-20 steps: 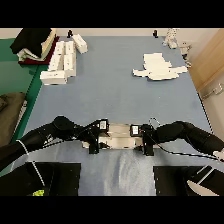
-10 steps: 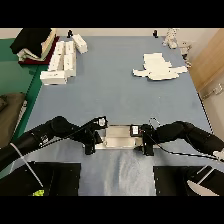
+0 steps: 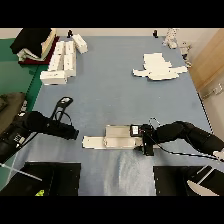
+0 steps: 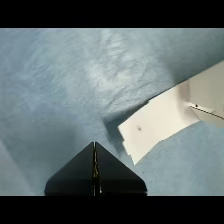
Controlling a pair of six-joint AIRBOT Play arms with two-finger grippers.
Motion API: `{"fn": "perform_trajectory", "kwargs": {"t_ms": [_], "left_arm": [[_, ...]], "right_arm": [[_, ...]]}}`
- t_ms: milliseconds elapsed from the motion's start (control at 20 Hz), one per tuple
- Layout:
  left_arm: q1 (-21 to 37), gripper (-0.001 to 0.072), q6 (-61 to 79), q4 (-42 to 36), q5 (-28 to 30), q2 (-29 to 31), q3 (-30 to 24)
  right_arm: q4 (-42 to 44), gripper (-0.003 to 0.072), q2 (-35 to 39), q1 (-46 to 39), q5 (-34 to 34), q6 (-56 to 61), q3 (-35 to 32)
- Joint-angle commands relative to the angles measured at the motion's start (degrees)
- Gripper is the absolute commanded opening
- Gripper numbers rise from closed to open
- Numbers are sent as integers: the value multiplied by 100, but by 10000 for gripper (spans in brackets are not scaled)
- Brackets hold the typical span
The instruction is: Fold the box.
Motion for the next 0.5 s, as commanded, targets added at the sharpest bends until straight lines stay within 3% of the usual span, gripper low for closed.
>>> {"fn": "perform_trajectory", "kwargs": {"t_ms": [0,150,450], "left_arm": [[1147,14,-216,-752,-564,-192,-129],[1211,12,391,-1954,-393,-590,-442],[212,13,376,-2291,649,-1040,-728]], "right_arm": [[2,515,7,2,2,0,4],[0,515,7,2,2,0,4],[2,515,7,2,2,0,4]]}}
